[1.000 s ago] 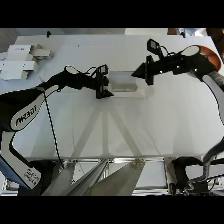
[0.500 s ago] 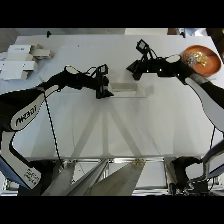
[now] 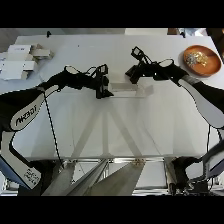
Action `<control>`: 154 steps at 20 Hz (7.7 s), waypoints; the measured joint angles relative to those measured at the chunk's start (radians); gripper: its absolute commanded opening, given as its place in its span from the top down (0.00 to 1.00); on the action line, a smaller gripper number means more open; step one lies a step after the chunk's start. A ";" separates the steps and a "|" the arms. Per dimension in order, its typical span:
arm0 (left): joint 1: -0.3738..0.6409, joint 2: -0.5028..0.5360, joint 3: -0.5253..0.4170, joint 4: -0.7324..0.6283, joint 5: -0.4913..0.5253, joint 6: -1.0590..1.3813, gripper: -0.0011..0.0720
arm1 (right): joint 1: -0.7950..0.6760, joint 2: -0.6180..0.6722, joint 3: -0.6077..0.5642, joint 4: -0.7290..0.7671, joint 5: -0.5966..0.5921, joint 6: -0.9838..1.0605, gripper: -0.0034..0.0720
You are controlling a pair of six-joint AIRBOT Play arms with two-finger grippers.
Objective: Fold the box and place the chain.
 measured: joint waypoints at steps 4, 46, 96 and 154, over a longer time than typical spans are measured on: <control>0.000 0.000 0.000 0.001 0.000 0.001 0.44 | -0.023 0.095 0.003 -0.011 0.024 0.037 0.94; 0.000 0.000 0.000 0.002 -0.001 0.000 0.44 | -0.008 0.074 0.003 -0.485 0.412 -0.047 0.69; -0.001 0.000 0.000 0.000 0.000 0.000 0.44 | -0.328 0.169 0.003 -0.433 0.337 0.670 0.94; -0.002 0.000 0.000 0.000 0.000 0.000 0.44 | -0.033 0.114 -0.082 -0.438 0.306 1.065 0.26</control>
